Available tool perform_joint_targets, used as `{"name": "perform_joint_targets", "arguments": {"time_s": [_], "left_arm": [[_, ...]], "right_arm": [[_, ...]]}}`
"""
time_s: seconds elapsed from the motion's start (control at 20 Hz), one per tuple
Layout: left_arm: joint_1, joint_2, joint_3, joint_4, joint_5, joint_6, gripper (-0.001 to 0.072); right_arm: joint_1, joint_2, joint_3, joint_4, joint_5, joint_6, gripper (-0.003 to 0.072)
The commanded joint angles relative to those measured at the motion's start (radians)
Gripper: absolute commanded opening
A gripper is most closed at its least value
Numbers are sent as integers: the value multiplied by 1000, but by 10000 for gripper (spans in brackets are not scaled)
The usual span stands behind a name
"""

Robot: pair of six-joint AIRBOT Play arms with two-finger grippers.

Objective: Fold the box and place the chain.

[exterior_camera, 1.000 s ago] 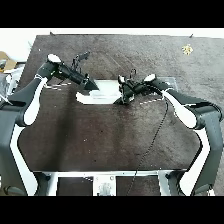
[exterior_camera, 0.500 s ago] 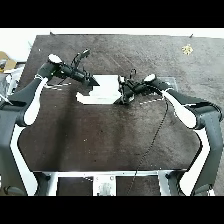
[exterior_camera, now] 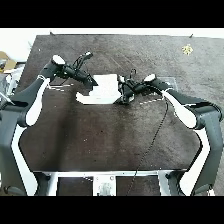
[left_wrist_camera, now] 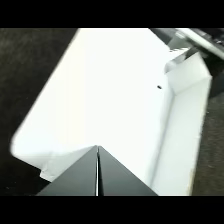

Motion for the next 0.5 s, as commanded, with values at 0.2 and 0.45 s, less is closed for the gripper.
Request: {"name": "perform_joint_targets", "arguments": {"time_s": [0.2,0.45], "left_arm": [[-56,-1,0,129,57,-13,9],[-56,18,2,132,47,-13,9]], "right_arm": [[1,-1,0,-2,-1,0,467],[1,-1,0,-2,0,0,467]]}}
